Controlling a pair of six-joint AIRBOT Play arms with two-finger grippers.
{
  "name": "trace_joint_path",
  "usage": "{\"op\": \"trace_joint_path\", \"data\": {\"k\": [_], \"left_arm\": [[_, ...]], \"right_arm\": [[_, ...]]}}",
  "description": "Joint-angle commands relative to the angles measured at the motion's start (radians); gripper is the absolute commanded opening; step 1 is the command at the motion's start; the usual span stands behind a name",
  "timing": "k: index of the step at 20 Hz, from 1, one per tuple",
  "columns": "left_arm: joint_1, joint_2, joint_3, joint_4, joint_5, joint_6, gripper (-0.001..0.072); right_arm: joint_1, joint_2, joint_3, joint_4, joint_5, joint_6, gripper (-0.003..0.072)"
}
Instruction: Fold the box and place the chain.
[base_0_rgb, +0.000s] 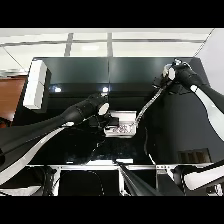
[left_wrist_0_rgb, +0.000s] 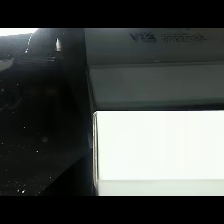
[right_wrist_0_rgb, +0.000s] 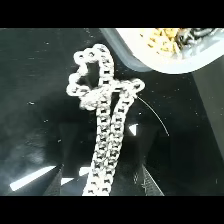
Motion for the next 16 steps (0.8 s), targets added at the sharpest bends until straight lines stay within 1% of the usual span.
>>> {"op": "trace_joint_path", "data": {"k": [1, 2, 3, 4, 6, 8, 10, 13, 16], "left_arm": [[0.001, 0.000, 0.001, 0.000, 0.000, 0.000, 0.0030], [0.001, 0.000, 0.001, 0.000, 0.000, 0.000, 0.0030], [0.001, 0.000, 0.001, 0.000, 0.000, 0.000, 0.0030], [0.001, 0.000, 0.001, 0.000, 0.000, 0.000, 0.0030], [0.001, 0.000, 0.001, 0.000, 0.000, 0.000, 0.0030], [0.001, 0.000, 0.001, 0.000, 0.000, 0.000, 0.0030], [0.001, 0.000, 0.001, 0.000, 0.000, 0.000, 0.0030], [0.001, 0.000, 0.001, 0.000, 0.001, 0.000, 0.0030], [0.001, 0.000, 0.001, 0.000, 0.005, 0.000, 0.0030]], "right_arm": [[0.004, -0.021, 0.006, -0.003, 0.012, 0.013, 0.0416], [0.006, -0.021, 0.006, -0.001, 0.012, 0.010, 0.0403], [0.006, -0.021, 0.006, 0.000, 0.015, 0.002, 0.0209], [0.007, -0.021, 0.007, 0.008, 0.023, -0.014, 0.0118], [0.006, -0.018, 0.017, 0.006, 0.068, -0.051, 0.0014], [0.006, 0.006, 0.027, 0.007, 0.095, -0.148, 0.0013], [0.010, 0.068, 0.028, 0.008, 0.126, -0.280, 0.0013], [0.022, 0.216, 0.028, 0.017, 0.228, -0.434, 0.0013], [0.025, 0.388, 0.028, 0.127, 0.380, -0.548, 0.0013]]}}
